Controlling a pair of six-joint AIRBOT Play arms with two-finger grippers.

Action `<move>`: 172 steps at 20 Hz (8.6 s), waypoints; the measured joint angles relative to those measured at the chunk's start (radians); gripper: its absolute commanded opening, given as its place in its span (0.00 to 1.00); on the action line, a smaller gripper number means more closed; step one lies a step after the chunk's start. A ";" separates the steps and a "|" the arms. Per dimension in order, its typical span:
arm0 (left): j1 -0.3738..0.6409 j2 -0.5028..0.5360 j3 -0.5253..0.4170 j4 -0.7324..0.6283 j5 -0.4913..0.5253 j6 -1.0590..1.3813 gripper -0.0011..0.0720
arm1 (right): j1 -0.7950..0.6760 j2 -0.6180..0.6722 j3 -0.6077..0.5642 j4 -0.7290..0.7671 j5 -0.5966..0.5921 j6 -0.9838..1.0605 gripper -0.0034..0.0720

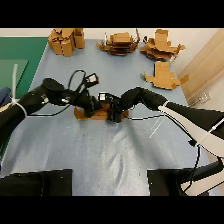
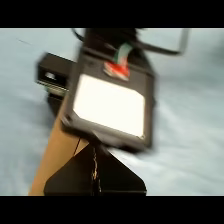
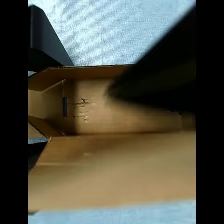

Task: Fold the box.

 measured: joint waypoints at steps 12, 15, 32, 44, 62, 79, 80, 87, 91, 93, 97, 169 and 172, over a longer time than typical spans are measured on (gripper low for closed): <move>-0.053 -0.235 0.246 0.238 0.128 -0.211 0.04 | 0.000 0.000 0.000 -0.001 -0.015 0.006 0.72; -0.055 -0.257 0.284 0.278 0.066 -0.236 0.04 | 0.000 0.000 0.000 -0.001 -0.021 0.004 0.72; 0.058 -0.134 0.478 0.330 -0.218 -0.312 0.03 | 0.000 0.000 0.000 -0.001 -0.016 0.012 0.72; 0.233 0.164 0.045 0.502 -0.194 -0.097 0.92 | 0.000 0.000 0.000 -0.001 -0.017 0.014 0.72; 0.056 0.010 -0.008 0.486 -0.080 -0.039 0.59 | 0.000 0.000 0.000 -0.001 -0.019 0.029 0.72; 0.048 0.008 -0.007 0.591 -0.070 -0.164 0.59 | 0.000 0.000 0.000 -0.001 -0.016 0.033 0.72; 0.047 0.007 -0.007 0.591 -0.064 -0.164 0.59 | 0.000 0.000 0.000 -0.001 -0.016 0.033 0.72; 0.043 -0.008 -0.007 0.575 -0.061 -0.142 0.59 | 0.000 0.000 0.000 -0.001 -0.016 0.033 0.72; 0.030 -0.010 -0.007 0.560 -0.074 -0.120 0.59 | 0.000 0.000 0.000 -0.001 -0.018 0.034 0.72; 0.024 -0.010 -0.007 0.554 -0.079 -0.106 0.59 | 0.000 0.000 0.000 -0.001 -0.018 0.034 0.72; 0.020 -0.011 -0.007 0.546 -0.072 -0.095 0.34 | 0.000 0.000 0.000 -0.001 -0.018 0.034 0.72; -0.018 -0.055 -0.006 0.364 0.062 0.047 0.34 | 0.000 0.000 0.002 -0.002 -0.017 0.036 0.72; -0.018 -0.055 -0.006 0.359 0.025 0.048 0.34 | 0.000 0.000 0.002 -0.004 -0.023 0.037 0.72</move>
